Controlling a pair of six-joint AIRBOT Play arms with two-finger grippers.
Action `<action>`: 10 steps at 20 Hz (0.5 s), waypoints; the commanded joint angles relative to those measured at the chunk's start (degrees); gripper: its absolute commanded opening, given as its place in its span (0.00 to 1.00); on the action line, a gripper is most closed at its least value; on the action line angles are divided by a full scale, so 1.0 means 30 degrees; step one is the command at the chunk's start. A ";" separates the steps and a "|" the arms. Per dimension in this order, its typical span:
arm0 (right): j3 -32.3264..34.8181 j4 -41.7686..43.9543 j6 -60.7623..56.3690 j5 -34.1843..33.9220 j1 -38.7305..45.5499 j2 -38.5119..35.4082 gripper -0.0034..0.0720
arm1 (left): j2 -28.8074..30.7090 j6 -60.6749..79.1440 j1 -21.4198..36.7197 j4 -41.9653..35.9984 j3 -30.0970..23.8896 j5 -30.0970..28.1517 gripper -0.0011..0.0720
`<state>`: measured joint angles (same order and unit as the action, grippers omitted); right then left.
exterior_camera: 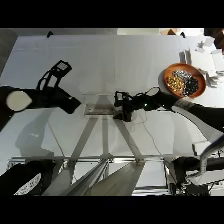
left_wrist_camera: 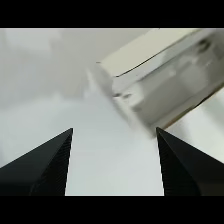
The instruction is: Fold the box and place the chain.
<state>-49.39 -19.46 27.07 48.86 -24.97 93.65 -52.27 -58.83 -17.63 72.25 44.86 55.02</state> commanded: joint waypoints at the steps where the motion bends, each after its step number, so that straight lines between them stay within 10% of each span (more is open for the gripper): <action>1: 0.0000 0.0007 -0.0007 0.0000 -0.0007 -0.0007 0.77 | -0.0583 1.1679 0.3344 -0.4561 -0.0015 0.0532 0.79; 10: -0.0007 0.0000 -0.0007 0.0000 -0.0007 -0.0007 0.77 | -0.8357 2.8472 0.9486 -1.4324 -0.0015 0.3388 0.96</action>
<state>-49.39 -19.46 27.07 48.84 -24.97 93.65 -70.89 6.24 6.98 38.61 44.86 61.41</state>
